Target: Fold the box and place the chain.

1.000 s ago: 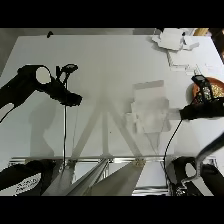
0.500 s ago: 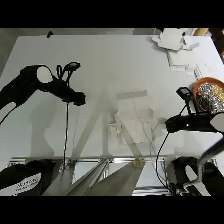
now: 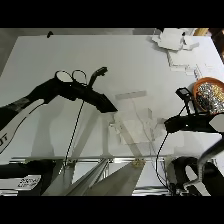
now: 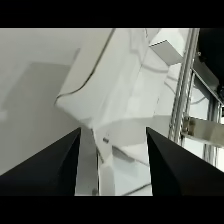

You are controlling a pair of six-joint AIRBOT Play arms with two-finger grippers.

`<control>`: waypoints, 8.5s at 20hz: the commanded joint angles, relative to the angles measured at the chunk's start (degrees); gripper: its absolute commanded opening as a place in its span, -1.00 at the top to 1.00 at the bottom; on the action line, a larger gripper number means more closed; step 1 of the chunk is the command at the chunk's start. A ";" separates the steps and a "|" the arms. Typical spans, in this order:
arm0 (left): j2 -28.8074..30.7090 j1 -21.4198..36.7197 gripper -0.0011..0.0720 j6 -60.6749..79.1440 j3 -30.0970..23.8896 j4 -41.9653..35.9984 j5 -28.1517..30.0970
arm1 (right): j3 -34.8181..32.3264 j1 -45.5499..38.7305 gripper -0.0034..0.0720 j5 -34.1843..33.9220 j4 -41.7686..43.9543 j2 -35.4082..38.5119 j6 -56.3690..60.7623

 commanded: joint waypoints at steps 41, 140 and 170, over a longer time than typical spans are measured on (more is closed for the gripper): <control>1.95 -7.37 0.97 22.97 -0.02 10.93 11.45 | 8.61 0.07 -0.04 1.75 5.07 0.17 -9.88; -3.37 -12.44 0.94 37.29 -0.02 11.21 21.51 | 0.15 24.06 -0.33 -1.16 -2.08 3.52 -32.79; -3.37 -12.44 0.94 37.29 -0.02 11.23 21.53 | -11.87 38.14 -0.35 -13.25 -5.16 10.88 -45.18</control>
